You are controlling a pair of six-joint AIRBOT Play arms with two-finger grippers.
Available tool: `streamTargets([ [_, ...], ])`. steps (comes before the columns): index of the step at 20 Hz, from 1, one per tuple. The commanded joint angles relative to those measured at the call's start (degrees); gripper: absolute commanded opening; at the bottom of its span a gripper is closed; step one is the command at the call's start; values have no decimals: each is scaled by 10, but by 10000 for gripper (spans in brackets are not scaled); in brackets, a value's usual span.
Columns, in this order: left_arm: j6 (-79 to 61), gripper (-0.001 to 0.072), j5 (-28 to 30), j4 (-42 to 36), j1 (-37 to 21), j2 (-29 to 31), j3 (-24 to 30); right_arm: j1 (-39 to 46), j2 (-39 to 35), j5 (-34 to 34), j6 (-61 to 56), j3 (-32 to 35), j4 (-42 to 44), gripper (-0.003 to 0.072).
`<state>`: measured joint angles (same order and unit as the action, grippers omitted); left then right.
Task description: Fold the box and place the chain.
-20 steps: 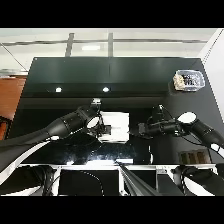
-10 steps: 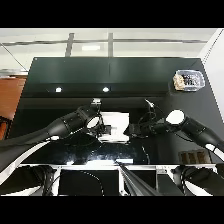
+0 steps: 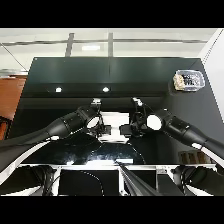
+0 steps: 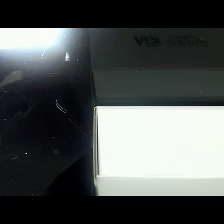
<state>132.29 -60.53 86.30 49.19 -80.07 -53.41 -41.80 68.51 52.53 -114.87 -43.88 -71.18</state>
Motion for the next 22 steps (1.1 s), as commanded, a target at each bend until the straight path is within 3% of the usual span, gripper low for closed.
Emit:
streamTargets([
  [1, 0, 32, 0, 1, -1, 0, 0, -26, 26, 12, -70, -33, -51, 298],
  [5, 0, 33, 0, 2, -1, 0, 0, -30, 38, 29, -126, -40, -89, 295],
  [7, 0, 33, 1, 2, -1, 0, 0, -32, 40, 33, -138, -40, -99, 229],
  [12, 0, 32, 1, 2, -1, 0, 0, -45, 55, 38, -169, -42, -103, 228],
  [21, 0, 32, 0, 2, -1, 0, 0, -65, 99, 110, -207, -97, -148, 226],
  [22, 0, 32, 0, 2, -1, 0, 0, -65, 100, 109, -210, -97, -148, 194],
])
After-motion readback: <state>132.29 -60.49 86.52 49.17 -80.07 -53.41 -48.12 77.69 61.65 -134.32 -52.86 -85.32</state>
